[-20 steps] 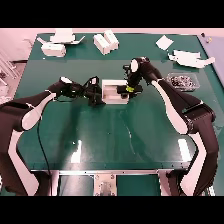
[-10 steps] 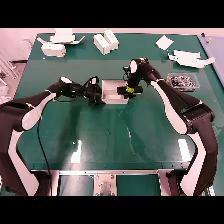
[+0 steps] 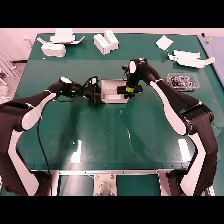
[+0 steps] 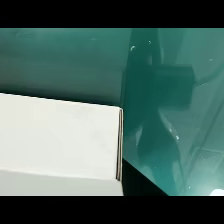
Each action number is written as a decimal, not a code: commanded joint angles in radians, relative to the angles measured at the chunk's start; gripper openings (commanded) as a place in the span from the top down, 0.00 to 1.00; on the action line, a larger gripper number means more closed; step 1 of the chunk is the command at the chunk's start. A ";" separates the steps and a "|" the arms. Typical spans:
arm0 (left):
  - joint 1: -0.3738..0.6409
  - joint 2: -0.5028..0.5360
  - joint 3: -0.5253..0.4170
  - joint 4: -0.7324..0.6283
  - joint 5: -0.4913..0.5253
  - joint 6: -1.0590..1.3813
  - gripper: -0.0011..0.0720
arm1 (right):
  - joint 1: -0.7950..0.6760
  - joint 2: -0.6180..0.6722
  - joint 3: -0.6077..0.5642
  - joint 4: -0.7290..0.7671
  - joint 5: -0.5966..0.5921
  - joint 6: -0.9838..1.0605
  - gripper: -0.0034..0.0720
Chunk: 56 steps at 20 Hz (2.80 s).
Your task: Fold the box and place the chain.
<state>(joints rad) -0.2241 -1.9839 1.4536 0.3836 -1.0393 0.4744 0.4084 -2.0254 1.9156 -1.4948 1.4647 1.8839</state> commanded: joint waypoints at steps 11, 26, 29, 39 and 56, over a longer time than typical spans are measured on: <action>-0.001 0.000 0.000 0.000 0.003 0.002 0.28 | 0.006 0.034 0.004 -0.025 0.013 -0.002 0.28; 0.000 0.000 0.000 0.000 0.003 0.002 0.28 | -0.113 0.393 0.103 -0.101 -0.001 -0.182 0.28; 0.000 0.000 0.000 0.000 0.003 0.002 0.28 | -0.227 0.404 0.102 -0.114 0.000 -0.210 0.28; 0.000 0.000 0.000 0.000 0.003 0.002 0.28 | -0.467 0.418 -0.024 -0.108 -0.141 -0.352 0.32; 0.000 0.000 0.000 -0.001 0.002 0.002 0.28 | -0.679 0.702 -0.855 -0.026 -0.930 -0.356 0.33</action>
<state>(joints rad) -0.2249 -1.9842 1.4536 0.3828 -1.0370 0.4755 -0.2199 -1.3041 1.0977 -1.5661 0.6003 1.5223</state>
